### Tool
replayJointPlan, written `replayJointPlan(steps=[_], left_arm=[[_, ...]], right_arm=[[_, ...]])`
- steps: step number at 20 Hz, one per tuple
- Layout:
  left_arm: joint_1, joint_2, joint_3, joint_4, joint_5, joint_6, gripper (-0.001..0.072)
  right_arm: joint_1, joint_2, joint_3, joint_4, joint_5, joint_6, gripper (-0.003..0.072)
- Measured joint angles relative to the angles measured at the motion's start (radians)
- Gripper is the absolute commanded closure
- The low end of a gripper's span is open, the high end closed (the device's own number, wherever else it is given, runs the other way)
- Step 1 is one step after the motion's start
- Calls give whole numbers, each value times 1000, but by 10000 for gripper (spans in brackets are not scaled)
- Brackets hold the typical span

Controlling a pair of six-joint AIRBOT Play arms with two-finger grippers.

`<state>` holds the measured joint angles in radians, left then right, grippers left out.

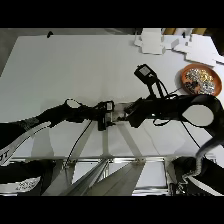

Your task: Fold the box and place the chain.

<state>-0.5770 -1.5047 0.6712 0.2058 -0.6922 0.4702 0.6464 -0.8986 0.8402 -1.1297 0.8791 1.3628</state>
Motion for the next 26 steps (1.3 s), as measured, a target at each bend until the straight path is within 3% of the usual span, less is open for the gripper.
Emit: replayJointPlan(steps=[2,5,12,20,26], left_arm=[[0,0,0,0,0,0,540],[0,0,0,0,0,0,540],[0,0,0,0,0,0,540],[0,0,0,0,0,0,540],[0,0,0,0,0,0,540]], right_arm=[[4,-51,0,0,-2,1,630],[7,-131,-1,-11,8,1,453],[-56,-169,53,-114,50,1,462],[-382,-180,108,-241,83,1,466],[-541,-280,95,-276,63,1,464]])
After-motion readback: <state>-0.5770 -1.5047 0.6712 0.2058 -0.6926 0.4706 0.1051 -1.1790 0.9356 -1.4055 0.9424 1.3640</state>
